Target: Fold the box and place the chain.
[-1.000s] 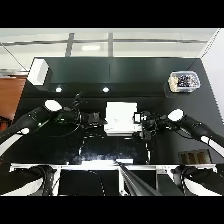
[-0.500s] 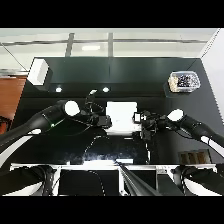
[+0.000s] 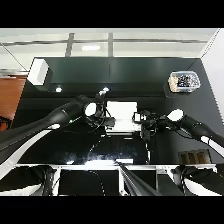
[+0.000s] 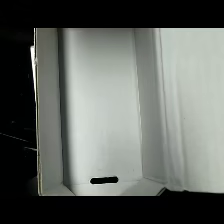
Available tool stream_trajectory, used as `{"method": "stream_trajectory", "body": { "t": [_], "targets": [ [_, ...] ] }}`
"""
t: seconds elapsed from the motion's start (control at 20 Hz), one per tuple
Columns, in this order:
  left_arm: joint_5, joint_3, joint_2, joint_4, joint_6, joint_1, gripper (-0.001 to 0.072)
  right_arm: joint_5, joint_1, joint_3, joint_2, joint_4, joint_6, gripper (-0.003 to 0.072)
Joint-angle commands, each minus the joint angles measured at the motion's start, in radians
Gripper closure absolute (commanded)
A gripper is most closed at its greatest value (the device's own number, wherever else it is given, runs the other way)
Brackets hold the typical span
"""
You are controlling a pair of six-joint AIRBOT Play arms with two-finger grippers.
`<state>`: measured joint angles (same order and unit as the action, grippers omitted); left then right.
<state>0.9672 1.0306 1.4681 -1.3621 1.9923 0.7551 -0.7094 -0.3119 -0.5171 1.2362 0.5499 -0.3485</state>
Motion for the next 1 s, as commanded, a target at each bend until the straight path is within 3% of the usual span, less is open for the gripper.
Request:
{"method": "stream_trajectory", "body": {
  "t": [0.0,0.15,0.25,0.65,0.75,0.95],
  "targets": [
    [0.051,0.061,0.037,-0.073,0.117,0.041,0.0036,-0.001,-0.001,0.0,0.001,0.001,0.0,0.0197],
    [0.07,0.063,0.046,-0.072,0.167,0.056,0.0041,-0.001,-0.001,0.0,0.001,0.001,0.0,0.0197],
    [0.069,0.064,0.046,-0.069,0.179,0.06,0.0146,-0.001,-0.001,0.0,0.001,0.001,0.0,0.0197],
    [0.093,0.102,0.051,-0.109,0.242,0.068,0.0219,-0.001,-0.001,0.0,0.001,0.001,0.0,0.0197],
    [0.129,0.131,0.071,-0.125,0.245,0.068,0.0281,-0.001,-0.001,0.0,0.001,0.001,0.0,0.0197],
    [0.165,0.172,0.126,-0.118,0.246,0.072,0.0285,-0.002,-0.001,0.0,0.001,0.001,0.0,0.0197]
  ]
}}
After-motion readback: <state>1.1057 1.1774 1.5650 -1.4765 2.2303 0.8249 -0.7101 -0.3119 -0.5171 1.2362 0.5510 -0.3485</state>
